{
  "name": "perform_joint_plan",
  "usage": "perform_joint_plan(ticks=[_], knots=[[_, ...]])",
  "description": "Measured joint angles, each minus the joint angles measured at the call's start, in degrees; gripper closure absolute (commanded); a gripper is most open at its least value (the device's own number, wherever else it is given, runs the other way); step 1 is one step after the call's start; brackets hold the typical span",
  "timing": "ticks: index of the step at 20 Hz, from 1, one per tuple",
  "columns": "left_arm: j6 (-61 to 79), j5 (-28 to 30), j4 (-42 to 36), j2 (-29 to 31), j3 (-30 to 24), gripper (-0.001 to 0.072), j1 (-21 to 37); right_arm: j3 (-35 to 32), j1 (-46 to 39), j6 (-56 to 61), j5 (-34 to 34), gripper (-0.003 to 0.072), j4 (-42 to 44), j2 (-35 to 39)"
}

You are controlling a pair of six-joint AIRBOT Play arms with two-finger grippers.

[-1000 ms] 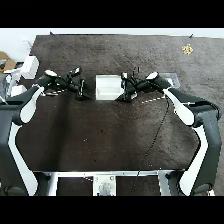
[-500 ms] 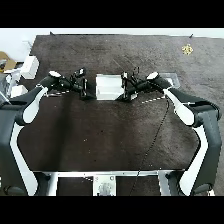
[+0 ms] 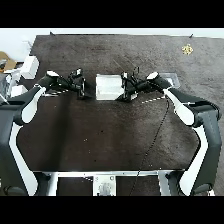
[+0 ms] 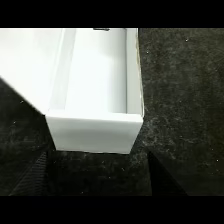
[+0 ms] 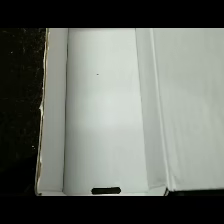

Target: Fold the box and place the chain.

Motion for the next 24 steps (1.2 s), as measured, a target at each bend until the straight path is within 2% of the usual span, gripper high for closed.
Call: perform_joint_plan(ticks=[8,18,24], knots=[[1.33,1.95,-0.63,0.0,0.0,-0.0005,-2.25,0.0,-0.02,-0.09,0.0,0.0246,-0.02,0.02],[2.49,0.04,-1.4,-1.11,0.02,-0.0006,-2.58,0.0,0.0,-0.07,0.15,0.0246,-0.02,0.0],[3.23,3.45,-3.85,-3.37,-0.02,-0.0005,-4.22,0.0,0.0,0.11,0.07,0.0246,0.02,0.0]])
